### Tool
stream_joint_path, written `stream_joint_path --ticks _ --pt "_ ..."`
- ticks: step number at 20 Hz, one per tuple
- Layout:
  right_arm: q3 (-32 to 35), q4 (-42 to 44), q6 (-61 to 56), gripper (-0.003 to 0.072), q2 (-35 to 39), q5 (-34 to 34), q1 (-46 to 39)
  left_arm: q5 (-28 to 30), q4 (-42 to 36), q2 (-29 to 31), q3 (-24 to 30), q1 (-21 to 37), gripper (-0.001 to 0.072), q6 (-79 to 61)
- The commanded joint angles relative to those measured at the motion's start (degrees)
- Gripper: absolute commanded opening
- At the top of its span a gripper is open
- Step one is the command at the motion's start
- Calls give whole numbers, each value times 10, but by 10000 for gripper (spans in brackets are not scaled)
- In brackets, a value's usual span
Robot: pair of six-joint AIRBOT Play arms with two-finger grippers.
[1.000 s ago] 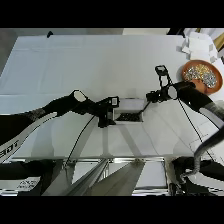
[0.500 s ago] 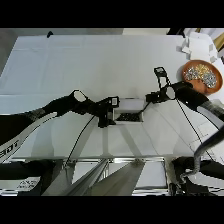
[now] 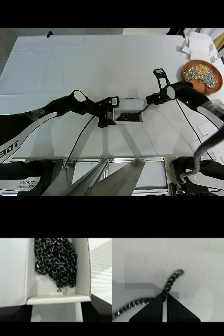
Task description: Fold the box and place the chain.
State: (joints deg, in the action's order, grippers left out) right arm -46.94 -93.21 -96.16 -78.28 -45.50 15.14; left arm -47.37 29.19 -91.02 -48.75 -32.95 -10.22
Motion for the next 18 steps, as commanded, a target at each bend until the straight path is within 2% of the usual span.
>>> stream_joint_path --ticks 1,7,12,16,18 --pt "-1 4 17 12 48 -33 0 0 0 0 0 0 310 0" --pt "-1 26 31 13 207 -103 44 0 0 0 0 0 310 0" --pt "-1 80 32 13 319 -104 116 0 0 0 0 0 310 0" --pt "-1 142 33 13 341 -100 164 0 0 0 0 0 310 0" --pt "0 166 37 13 341 -73 195 0 0 0 0 0 310 0"
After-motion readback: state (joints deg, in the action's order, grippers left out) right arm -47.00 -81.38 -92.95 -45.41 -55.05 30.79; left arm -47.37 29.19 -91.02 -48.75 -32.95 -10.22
